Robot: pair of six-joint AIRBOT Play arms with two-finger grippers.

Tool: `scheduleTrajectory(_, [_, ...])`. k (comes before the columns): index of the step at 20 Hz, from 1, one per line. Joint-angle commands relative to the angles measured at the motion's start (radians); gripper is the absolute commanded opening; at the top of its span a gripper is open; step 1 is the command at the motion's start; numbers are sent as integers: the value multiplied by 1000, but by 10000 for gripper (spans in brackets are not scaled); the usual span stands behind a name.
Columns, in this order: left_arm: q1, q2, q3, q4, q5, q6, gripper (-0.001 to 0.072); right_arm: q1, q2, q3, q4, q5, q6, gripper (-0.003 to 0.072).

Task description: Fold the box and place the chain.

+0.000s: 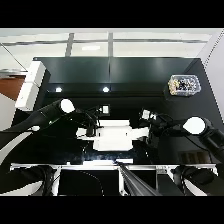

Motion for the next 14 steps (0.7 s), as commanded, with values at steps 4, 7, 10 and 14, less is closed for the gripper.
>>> scheduleTrajectory(4, [6,-3,0,-11,7,0,28,27,-10,-71,-5,8,-130,697])
scheduleTrajectory(7, [6,-3,0,-11,7,0,28,97,-13,-130,55,-52,-188,697])
scheduleTrajectory(10, [6,-3,0,-14,-6,0,28,167,-21,-142,55,-187,-206,697])
scheduleTrajectory(14, [6,-3,0,-14,-11,1,28,208,-84,-142,56,-231,-283,697])
